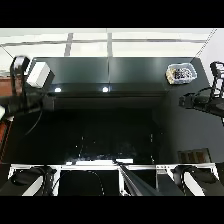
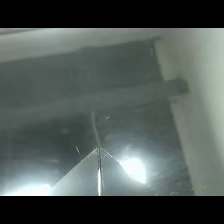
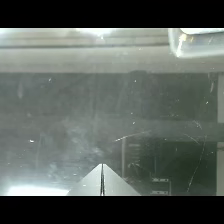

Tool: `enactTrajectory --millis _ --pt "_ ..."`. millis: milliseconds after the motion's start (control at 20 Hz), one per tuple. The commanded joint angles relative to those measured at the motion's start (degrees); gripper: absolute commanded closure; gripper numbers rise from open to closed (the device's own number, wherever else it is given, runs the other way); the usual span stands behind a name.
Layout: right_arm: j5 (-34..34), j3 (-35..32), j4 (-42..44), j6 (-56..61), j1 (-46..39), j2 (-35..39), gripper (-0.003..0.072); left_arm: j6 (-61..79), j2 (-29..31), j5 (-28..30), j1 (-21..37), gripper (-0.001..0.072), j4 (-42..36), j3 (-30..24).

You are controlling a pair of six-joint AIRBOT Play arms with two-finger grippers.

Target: Fold the box and place the chain.

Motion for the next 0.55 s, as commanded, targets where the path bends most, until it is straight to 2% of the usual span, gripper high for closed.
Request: enactTrajectory --millis 0,500 --pt "-1.0 -0.2 -0.4 0.1 0.0 0.0 0.0672 -0.9 8.5 1.5 -0.3 0.0679 1.7 -7.6" --pt "-1.0 -0.2 -0.4 0.1 0.0 0.0 0.0672 -0.9 8.5 1.7 -0.3 0.0679 1.6 -7.8"
